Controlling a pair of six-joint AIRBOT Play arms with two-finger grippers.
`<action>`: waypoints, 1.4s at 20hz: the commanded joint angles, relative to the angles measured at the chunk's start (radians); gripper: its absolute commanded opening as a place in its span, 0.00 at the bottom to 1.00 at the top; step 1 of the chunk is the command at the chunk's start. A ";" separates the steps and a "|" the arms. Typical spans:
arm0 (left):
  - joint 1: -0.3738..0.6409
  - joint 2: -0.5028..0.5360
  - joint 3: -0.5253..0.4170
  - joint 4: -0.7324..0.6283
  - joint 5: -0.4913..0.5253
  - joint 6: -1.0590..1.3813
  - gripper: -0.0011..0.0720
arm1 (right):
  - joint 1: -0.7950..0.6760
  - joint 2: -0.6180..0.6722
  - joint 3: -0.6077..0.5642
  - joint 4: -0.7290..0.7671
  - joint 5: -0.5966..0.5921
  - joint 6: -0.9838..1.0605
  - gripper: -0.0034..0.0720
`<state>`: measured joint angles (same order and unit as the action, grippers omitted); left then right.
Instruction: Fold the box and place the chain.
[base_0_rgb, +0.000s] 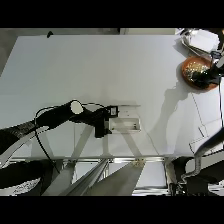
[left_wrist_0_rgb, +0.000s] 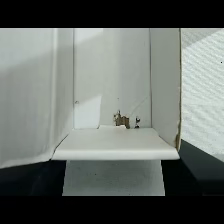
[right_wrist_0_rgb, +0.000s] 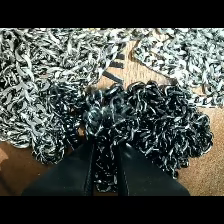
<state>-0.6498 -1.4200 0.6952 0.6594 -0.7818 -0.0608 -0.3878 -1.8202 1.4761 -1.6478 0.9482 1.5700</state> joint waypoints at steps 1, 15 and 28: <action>0.000 0.000 0.000 0.000 0.000 0.000 0.41 | -0.001 0.021 0.006 -0.005 0.013 -0.008 0.06; 0.000 0.000 0.000 0.000 0.000 0.000 0.41 | 0.000 0.611 0.007 0.444 0.299 -0.318 0.06; 0.000 0.000 0.000 0.000 0.000 0.000 0.41 | 0.300 0.923 0.007 0.493 0.542 -0.322 0.06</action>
<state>-0.6498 -1.4200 0.6952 0.6594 -0.7822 -0.0608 -0.1799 -0.9344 1.4830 -1.1519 1.4170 1.2499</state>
